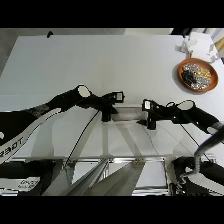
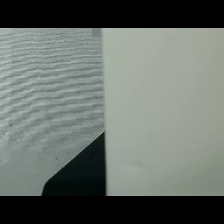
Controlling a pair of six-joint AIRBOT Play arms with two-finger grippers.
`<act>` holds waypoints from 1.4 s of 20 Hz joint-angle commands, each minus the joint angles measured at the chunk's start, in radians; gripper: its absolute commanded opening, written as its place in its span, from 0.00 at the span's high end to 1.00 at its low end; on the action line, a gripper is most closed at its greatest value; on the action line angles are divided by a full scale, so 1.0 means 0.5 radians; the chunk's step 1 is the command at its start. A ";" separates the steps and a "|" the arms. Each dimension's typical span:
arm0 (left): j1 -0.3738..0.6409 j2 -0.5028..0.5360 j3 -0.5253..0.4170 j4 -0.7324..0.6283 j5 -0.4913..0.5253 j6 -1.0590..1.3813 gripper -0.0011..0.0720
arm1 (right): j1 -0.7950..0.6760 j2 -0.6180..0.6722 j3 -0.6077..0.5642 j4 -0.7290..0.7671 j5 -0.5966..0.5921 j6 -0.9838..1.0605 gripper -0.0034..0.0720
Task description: Fold the box and place the chain.
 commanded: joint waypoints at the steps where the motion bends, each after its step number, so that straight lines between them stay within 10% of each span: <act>1: -0.002 -0.001 -0.001 -0.002 0.005 -0.001 0.97 | 0.002 -0.066 -0.001 -0.011 -0.009 -0.001 0.35; 16: -0.002 -0.002 -0.001 -0.002 0.004 -0.002 0.97 | -0.060 -0.089 -0.002 -0.045 -0.008 0.024 0.40; 22: -0.002 -0.002 -0.001 -0.002 0.005 -0.002 0.97 | -0.060 -0.100 -0.002 -0.041 0.011 0.022 0.14; 28: -0.002 -0.002 -0.001 -0.002 0.004 -0.002 0.97 | -0.060 -0.101 -0.002 0.078 0.014 -0.032 0.14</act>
